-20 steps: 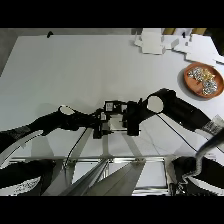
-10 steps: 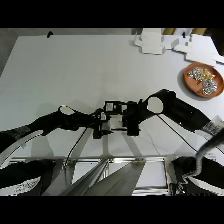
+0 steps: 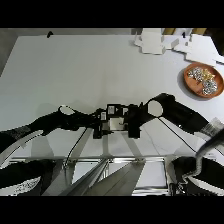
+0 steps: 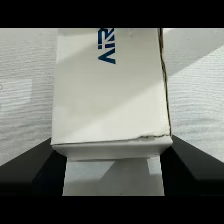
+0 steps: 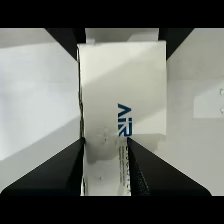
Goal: Fold the box and place the chain.
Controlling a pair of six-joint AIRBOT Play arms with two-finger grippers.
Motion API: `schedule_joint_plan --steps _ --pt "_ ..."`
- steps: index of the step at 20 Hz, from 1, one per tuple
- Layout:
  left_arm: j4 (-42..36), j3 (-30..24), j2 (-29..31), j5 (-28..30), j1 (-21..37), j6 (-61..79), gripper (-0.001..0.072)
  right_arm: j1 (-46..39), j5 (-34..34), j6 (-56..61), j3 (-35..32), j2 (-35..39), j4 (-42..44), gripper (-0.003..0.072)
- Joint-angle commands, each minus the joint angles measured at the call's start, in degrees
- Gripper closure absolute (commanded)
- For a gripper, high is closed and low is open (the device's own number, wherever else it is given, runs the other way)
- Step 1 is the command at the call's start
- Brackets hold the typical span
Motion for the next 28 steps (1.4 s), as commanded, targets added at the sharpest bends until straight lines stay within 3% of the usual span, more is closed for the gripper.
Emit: schedule_joint_plan --steps 1,4,6,9,23,28 --pt "0.1 0.0 0.0 0.2 0.0 0.0 0.0454 0.0 -0.3 -0.1 -0.1 2.6 1.0 0.0382" --pt "0.1 0.0 0.0 0.2 0.0 0.0 0.0454 -0.2 -0.5 0.0 -0.1 3.5 1.6 0.0410" --pt "0.1 0.0 0.0 0.2 0.0 0.0 0.0454 -0.2 -0.4 -0.1 -0.2 2.9 1.8 0.0583" --pt "0.1 0.0 0.0 0.2 0.0 0.0 0.0454 -0.2 0.1 0.0 -0.4 1.3 2.0 0.0642" --pt "0.1 0.0 0.0 0.2 0.0 0.0 0.0454 -0.2 -3.1 0.0 -4.3 0.2 2.4 0.0642" --pt "0.1 0.0 0.0 0.2 0.0 0.0 0.0454 -0.2 -4.8 3.4 -4.2 5.7 0.8 0.0624"
